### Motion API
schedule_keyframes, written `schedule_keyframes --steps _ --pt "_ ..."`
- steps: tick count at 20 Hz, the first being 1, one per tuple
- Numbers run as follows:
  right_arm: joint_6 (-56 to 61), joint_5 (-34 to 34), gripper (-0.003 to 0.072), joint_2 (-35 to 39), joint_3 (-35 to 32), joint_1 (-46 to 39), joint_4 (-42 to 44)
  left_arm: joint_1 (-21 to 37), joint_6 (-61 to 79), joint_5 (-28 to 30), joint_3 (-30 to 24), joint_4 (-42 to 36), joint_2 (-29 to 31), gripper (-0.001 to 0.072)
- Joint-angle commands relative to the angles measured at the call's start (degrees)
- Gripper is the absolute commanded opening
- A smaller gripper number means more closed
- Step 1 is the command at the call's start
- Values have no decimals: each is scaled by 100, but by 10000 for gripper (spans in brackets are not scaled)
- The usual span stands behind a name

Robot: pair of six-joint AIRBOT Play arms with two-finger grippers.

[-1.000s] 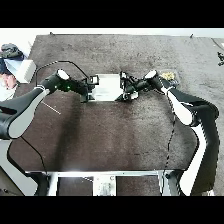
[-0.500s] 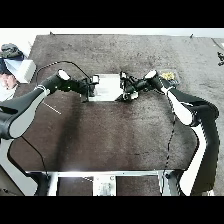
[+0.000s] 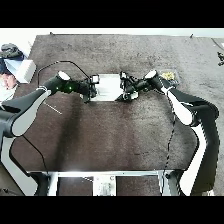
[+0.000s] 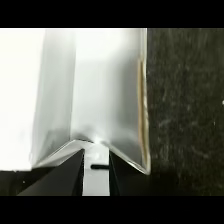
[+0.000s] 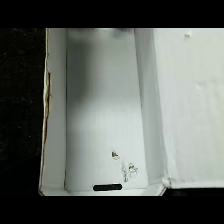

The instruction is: Fold the box and place the chain.

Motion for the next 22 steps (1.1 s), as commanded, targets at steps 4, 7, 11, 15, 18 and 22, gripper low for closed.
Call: schedule_keyframes --steps 4,7,11,15,18,22 --pt "4 -7 472 -4 -2 -2 2 -4 131 -415 0 -275 -81 309" --pt "4 -7 472 -4 -2 -2 2 -4 129 -299 2 -306 -81 314" --pt "4 -7 471 -4 -2 -2 2 -4 173 -118 7 -459 -81 698" --pt "4 -7 471 -4 -2 -2 4 -4 164 -87 7 -448 -81 454" --pt "4 -9 472 -4 -2 -2 2 87 74 -98 7 -367 -79 102" --pt "4 -9 472 -4 -2 -2 2 400 59 -433 7 -391 -33 13"
